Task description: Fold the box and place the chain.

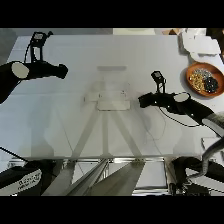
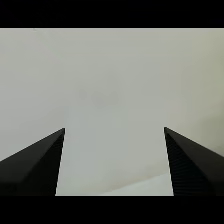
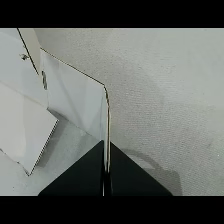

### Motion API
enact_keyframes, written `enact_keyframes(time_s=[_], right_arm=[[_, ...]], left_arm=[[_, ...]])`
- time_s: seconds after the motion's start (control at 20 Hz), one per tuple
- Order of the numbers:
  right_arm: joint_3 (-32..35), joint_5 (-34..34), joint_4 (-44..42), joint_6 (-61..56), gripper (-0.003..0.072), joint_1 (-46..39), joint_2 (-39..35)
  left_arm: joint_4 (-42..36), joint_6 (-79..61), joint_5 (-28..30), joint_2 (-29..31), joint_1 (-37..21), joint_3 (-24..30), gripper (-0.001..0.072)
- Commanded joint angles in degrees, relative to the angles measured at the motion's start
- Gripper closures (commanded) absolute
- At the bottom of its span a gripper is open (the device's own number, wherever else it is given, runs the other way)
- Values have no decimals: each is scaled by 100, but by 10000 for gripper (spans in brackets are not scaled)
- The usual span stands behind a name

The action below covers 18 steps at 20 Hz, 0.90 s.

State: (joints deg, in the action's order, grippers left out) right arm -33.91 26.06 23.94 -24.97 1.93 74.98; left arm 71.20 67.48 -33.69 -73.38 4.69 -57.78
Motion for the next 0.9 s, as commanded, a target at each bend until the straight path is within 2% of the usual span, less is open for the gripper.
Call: enact_keyframes(time_s=[0.0,0.05,0.15,0.2,0.25,0.35,0.5,0.6,0.7,0.8,0.85], right_arm=[[4,2,0,-2,670,2,2],[4,2,0,-2,670,2,2],[4,2,0,-2,670,2,2],[4,2,0,-2,670,2,2],[4,2,0,-2,670,2,2],[4,2,0,-2,670,2,2],[4,2,0,-2,670,2,2],[4,2,2,-2,670,2,2],[4,2,2,-2,670,2,2],[4,2,2,-2,670,2,2],[4,2,2,-2,670,2,2]], left_arm=[[-170,-35,-282,0,4,2,19],[-155,-136,-437,0,4,2,43],[-131,-608,-664,-2,4,2,340],[-133,-872,-662,-7,4,2,393],[-195,-1121,-616,-7,9,2,387],[-417,-1488,-549,-7,7,-2,283],[-358,-1609,-601,-55,149,-98,275],[-332,-1611,-914,-267,393,-474,270],[-337,-1631,-1368,-608,625,-1058,196],[-343,-1650,-1733,-1040,745,-1646,22],[-376,-1646,-1937,-1270,754,-1902,14]])
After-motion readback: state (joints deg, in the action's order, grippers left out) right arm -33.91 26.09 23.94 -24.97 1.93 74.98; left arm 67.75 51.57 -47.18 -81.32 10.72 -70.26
